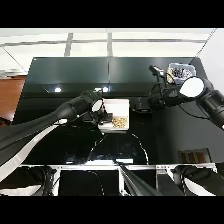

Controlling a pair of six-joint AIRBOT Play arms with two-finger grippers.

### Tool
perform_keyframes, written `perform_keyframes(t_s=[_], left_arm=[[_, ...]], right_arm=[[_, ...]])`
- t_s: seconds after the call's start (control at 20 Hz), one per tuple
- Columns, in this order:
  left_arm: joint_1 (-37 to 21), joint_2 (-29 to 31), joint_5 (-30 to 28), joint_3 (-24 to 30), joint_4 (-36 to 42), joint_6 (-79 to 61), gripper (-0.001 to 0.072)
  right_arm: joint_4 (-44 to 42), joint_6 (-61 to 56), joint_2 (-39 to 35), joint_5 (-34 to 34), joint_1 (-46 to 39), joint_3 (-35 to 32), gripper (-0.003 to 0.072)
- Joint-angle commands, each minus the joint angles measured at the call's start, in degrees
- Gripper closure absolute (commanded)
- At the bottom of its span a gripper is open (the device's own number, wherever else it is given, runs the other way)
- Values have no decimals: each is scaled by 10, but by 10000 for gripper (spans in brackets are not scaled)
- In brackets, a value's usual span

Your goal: Fold the box and place the chain.

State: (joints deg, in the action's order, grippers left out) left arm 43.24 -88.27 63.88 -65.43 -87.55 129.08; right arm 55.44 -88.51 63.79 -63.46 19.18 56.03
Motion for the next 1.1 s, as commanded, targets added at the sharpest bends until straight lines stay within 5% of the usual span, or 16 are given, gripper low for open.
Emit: perform_keyframes(t_s=[0.0,0.15,0.3,0.55,0.7,0.85,0.95,1.05], left_arm=[[1,0,-22,-1,21,0,679],[1,0,-40,-1,88,1,670],[-1,5,-9,-1,84,-2,210],[-4,123,17,10,-40,-80,203],[-78,218,-5,103,-99,-92,206],[-235,270,-81,231,101,-213,207],[-311,275,-106,303,370,-550,206],[-337,269,-45,346,514,-899,205]], right_arm=[[27,17,-9,-12,-19,0,433],[28,27,-9,-12,-13,0,433],[31,33,-9,-13,-13,0,433],[44,33,-9,-21,-13,0,433],[50,33,-9,-12,-13,0,433],[50,32,-9,-3,-13,0,433],[49,32,-9,1,-13,0,433],[48,32,-9,11,-13,0,433]])
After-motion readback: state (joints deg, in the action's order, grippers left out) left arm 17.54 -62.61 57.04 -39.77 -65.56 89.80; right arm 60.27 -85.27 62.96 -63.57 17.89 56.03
